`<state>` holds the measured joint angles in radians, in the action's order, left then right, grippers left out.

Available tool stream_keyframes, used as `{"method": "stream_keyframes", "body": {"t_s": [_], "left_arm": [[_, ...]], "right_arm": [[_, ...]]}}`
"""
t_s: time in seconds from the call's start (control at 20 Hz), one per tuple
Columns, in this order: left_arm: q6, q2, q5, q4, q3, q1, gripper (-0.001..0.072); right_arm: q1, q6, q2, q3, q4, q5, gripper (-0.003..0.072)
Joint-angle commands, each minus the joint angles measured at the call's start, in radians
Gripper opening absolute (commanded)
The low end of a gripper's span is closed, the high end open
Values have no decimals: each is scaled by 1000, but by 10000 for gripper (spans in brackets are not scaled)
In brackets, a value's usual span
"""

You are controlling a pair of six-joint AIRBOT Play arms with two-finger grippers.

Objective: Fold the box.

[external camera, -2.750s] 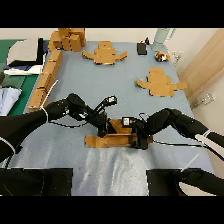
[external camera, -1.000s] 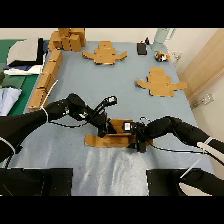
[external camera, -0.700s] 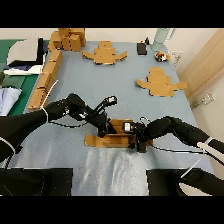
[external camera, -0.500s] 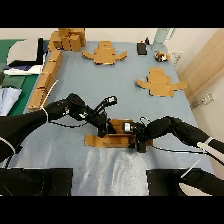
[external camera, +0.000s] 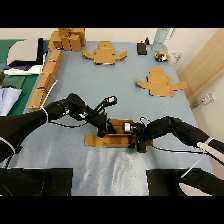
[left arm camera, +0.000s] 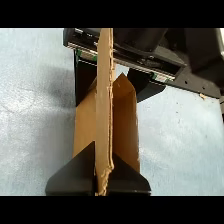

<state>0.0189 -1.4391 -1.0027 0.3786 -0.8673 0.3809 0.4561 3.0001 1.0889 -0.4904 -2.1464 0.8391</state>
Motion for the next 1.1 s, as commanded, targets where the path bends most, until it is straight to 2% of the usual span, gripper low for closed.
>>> {"method": "stream_keyframes", "body": {"t_s": [0.0,0.15,0.55,1.05], "left_arm": [[-3,0,0,-55,0,0,15],[-3,0,-1,-95,0,0,15],[3,0,-4,-89,0,0,15],[8,0,8,61,0,-1,16]], "right_arm": [[1,0,1,0,-1,-3,397],[1,0,1,0,-1,-4,397],[1,0,1,0,-1,-3,397],[0,0,1,0,0,-3,397]]}}
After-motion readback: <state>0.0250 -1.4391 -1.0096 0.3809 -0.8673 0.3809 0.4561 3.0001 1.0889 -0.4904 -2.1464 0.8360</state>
